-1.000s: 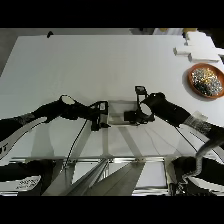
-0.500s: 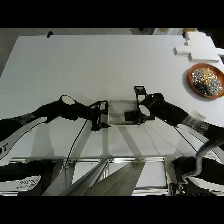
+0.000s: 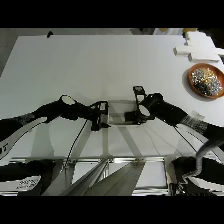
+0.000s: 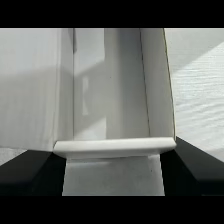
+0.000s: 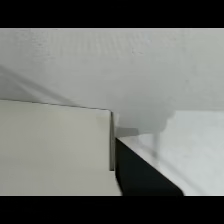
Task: Fold the box and place the chain.
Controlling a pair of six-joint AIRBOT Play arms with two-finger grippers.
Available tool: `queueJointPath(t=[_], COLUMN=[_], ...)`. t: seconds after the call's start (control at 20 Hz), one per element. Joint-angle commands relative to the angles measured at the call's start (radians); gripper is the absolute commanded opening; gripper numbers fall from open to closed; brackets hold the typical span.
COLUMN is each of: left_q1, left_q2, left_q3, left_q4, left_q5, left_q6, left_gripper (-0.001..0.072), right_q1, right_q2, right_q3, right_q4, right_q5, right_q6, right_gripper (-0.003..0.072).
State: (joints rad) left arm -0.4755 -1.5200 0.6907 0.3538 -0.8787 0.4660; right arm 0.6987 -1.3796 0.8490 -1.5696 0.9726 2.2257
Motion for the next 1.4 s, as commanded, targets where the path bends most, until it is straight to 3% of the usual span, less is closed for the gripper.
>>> queueJointPath(t=[0.0, 0.15, 0.2, 0.25, 0.3, 0.4, 0.5, 0.65, 0.8, 0.9, 1.2, 1.35], left_q1=[0.0, 0.0, 0.0, 0.0, 0.0, 0.0, 0.0, 0.0, 0.0, 0.0, 0.0, 0.0], left_q2=[0.001, 0.001, 0.001, 0.001, 0.001, 0.001, 0.001, 0.001, 0.001, 0.001, 0.001, 0.001], left_q3=[0.0, 0.0, 0.0, 0.0, 0.0, 0.0, 0.0, 0.0, 0.0, 0.0, 0.0, 0.0], left_q4=[0.002, 0.002, 0.002, 0.002, 0.001, 0.001, 0.002, 0.002, 0.002, 0.002, 0.002, 0.001], left_q5=[0.0, 0.0, 0.0, 0.0, 0.0, 0.0, 0.0, 0.0, 0.0, 0.0, 0.0, 0.0], left_q6=[0.004, 0.004, 0.004, 0.004, 0.004, 0.004, 0.004, 0.004, 0.004, 0.004, 0.004, 0.004], left_gripper=[0.0256, 0.0256, 0.0256, 0.0256, 0.0256, 0.0256, 0.0256, 0.0256, 0.0256, 0.0256, 0.0256, 0.0256], right_q1=[0.0, 0.0, 0.0, 0.0, 0.0, -0.001, -0.006, -0.066, -0.26, -0.46, -1.034, -1.181], right_q2=[-0.003, -0.003, 0.0, 0.011, 0.027, 0.085, 0.167, 0.263, 0.273, 0.266, 0.142, 0.037], right_q3=[0.001, 0.001, 0.001, 0.001, 0.001, 0.001, 0.013, 0.117, 0.282, 0.34, 0.356, 0.356], right_q4=[-0.005, -0.005, -0.005, -0.005, -0.005, -0.005, -0.003, 0.007, -0.007, -0.006, 0.034, 0.058], right_q5=[0.004, 0.003, 0.004, 0.008, 0.014, 0.063, 0.143, 0.208, 0.236, 0.163, 0.046, -0.006], right_q6=[-0.012, -0.014, -0.034, -0.063, -0.117, -0.253, -0.367, -0.441, -0.571, -0.651, -0.771, -0.773], right_gripper=[0.0019, 0.0019, 0.0059, 0.0239, 0.0337, 0.0343, 0.0438, 0.0415, 0.0386, 0.0281, 0.0272, 0.0176])
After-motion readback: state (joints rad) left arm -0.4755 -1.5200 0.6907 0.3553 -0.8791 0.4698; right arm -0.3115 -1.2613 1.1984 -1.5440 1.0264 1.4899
